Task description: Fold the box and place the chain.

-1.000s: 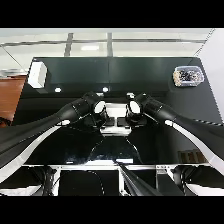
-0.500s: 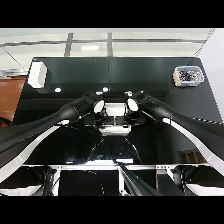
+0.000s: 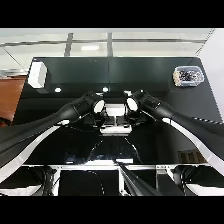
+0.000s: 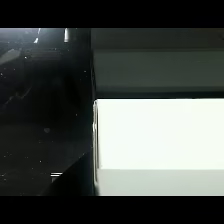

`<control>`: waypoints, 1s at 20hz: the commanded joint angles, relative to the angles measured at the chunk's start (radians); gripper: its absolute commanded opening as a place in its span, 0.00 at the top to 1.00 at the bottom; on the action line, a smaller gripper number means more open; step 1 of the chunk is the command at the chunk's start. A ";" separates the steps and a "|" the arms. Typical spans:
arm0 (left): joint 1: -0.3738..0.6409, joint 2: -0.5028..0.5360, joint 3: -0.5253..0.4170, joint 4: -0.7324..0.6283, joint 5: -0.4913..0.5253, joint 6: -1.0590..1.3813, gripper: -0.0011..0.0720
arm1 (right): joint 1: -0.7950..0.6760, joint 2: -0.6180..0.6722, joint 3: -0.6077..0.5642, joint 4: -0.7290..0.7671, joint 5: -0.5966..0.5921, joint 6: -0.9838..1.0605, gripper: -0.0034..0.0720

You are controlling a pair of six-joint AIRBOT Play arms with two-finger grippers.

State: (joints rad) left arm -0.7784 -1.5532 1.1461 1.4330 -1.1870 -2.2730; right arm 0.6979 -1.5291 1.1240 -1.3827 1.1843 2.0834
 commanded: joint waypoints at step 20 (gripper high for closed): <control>0.001 0.001 0.000 0.002 0.008 0.019 0.95 | -0.059 0.263 0.002 -0.070 0.072 -0.204 0.40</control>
State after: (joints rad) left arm -0.7784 -1.5532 1.1461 1.4349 -1.1847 -2.2578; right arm 0.6708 -1.3701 1.1252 -1.4200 1.2549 1.9419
